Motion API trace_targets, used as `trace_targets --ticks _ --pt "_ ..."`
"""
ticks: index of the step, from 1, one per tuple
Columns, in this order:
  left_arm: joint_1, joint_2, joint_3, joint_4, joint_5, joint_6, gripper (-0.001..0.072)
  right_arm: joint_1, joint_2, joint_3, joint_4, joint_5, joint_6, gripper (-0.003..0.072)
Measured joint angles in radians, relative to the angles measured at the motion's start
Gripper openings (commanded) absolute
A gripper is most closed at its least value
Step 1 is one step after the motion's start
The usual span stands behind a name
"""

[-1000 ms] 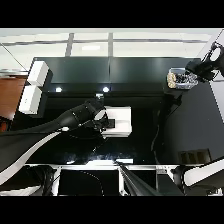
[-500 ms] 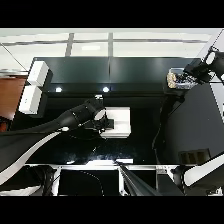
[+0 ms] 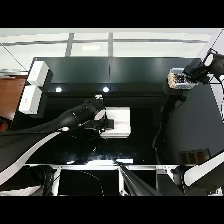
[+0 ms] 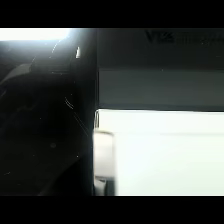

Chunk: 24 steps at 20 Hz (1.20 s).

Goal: Fold the box and place the chain.

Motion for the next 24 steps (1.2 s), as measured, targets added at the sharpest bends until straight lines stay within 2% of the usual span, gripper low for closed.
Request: trace_targets --ticks 4,9,15,24 --pt "0.000 0.000 0.000 0.000 0.000 0.000 0.0028 0.000 0.019 0.000 0.018 0.032 -0.024 0.0043" --pt "0.000 0.000 0.000 0.000 0.000 0.000 0.0028 -0.020 0.130 0.006 0.015 0.048 -0.123 0.0043" --pt "0.000 0.000 0.000 0.000 0.000 0.000 0.0028 -0.046 0.364 0.010 0.055 0.056 -0.286 0.0042" --pt "0.000 0.000 0.000 0.000 0.000 0.000 0.0028 -0.052 0.700 0.010 0.313 0.108 -0.425 0.0043"
